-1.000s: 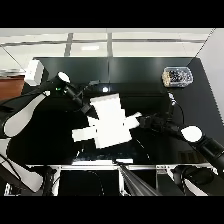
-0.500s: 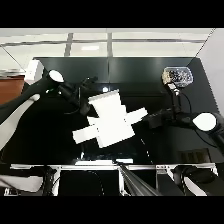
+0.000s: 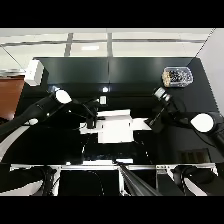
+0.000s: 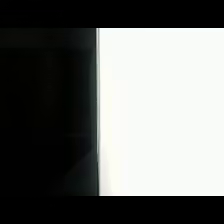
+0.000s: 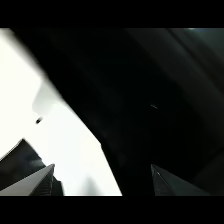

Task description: Fold the box and place the chain.

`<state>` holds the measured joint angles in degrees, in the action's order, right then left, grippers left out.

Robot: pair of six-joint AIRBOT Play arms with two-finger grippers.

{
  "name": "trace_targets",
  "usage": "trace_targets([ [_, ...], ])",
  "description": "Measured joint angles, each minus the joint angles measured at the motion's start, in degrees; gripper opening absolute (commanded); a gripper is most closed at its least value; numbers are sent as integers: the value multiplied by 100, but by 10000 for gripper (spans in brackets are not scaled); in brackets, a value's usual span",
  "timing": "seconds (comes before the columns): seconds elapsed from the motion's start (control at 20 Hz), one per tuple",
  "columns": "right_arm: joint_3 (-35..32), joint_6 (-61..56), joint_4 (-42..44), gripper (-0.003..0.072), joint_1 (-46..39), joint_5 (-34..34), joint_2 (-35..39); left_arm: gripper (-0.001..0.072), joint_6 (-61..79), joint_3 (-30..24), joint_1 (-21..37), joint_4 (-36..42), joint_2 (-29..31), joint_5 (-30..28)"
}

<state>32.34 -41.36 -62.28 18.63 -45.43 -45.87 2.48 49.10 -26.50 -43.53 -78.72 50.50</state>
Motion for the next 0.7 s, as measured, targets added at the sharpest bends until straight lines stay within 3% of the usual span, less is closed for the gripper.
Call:
trace_targets([
  [0.45, -247, 2900, 1397, 709, 385, -365, -898, 26, 282, -57, -197, -190, -162, -334],
  [0.7, -313, 3628, 1860, 709, 625, -514, -1338, 26, 302, -57, -201, -199, -170, -341],
])
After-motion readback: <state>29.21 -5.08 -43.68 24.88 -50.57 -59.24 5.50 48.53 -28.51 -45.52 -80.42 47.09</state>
